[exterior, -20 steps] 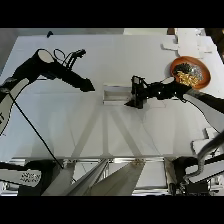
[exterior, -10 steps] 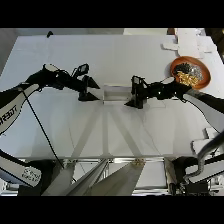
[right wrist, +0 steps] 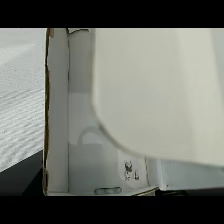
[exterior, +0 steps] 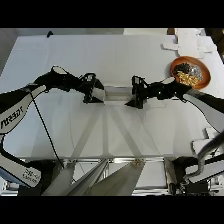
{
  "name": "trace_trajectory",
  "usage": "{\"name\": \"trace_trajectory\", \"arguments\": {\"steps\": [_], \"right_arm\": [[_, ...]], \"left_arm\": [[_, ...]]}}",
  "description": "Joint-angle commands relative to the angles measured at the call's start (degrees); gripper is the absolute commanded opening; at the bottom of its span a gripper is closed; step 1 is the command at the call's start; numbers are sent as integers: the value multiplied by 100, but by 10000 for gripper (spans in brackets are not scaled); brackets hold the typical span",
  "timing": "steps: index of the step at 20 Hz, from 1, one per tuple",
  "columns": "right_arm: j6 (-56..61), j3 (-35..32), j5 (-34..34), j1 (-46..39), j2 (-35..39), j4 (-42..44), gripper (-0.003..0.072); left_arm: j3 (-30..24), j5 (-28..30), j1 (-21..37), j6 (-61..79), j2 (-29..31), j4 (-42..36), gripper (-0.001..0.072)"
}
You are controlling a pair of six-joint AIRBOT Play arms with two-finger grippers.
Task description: Fold the box and place the chain.
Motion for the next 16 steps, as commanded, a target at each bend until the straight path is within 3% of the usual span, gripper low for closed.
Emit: {"name": "trace_trajectory", "arguments": {"steps": [1,8,12,16], "right_arm": [[4,7,4,2,-2,11,566],[4,7,7,2,-2,9,566],[4,7,4,2,-2,11,566],[4,7,4,2,-2,11,566]], "left_arm": [[-2,-11,26,114,-4,2,700],[-2,-262,85,79,-4,13,700],[-2,-129,87,-81,-4,542,700],[-2,-74,59,-411,-4,111,701]]}}
